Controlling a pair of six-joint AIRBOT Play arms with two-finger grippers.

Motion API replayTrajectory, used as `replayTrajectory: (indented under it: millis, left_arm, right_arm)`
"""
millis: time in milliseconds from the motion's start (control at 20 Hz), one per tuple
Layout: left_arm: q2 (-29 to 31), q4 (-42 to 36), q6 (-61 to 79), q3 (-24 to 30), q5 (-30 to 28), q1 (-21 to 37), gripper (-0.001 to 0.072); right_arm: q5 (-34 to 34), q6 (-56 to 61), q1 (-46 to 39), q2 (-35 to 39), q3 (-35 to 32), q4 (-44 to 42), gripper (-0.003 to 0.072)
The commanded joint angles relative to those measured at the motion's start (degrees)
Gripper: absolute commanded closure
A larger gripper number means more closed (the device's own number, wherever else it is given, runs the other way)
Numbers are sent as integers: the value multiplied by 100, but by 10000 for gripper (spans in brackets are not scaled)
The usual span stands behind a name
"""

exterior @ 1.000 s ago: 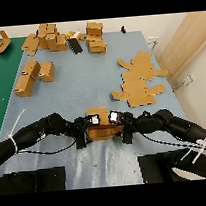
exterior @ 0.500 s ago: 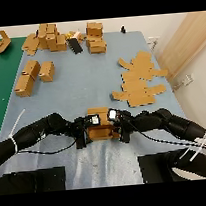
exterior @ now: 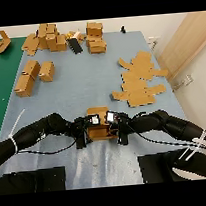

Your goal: Fold the box.

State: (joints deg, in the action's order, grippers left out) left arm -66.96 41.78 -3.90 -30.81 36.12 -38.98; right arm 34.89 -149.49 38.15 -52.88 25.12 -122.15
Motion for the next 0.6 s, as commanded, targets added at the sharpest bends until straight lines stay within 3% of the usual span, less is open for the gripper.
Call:
replayTrajectory:
  millis: [0, 50, 150, 200, 550]
  left_arm:
    - [7, 0, -2, 2, 0, 4, 293]
    - [7, 0, -2, 2, 2, 4, 294]
    - [7, 0, -2, 2, 0, 4, 293]
    - [7, 0, -2, 2, 0, 4, 293]
    - [7, 0, -2, 2, 0, 4, 294]
  right_arm:
    - [-109, -20, 22, -85, 4, -28, 454]
    - [-168, -20, 24, -85, 4, -31, 447]
    - [-258, -20, 101, -85, 4, -76, 198]
    - [-315, -20, 177, -85, 4, -76, 156]
    - [-444, -20, 369, -133, 4, -59, 155]
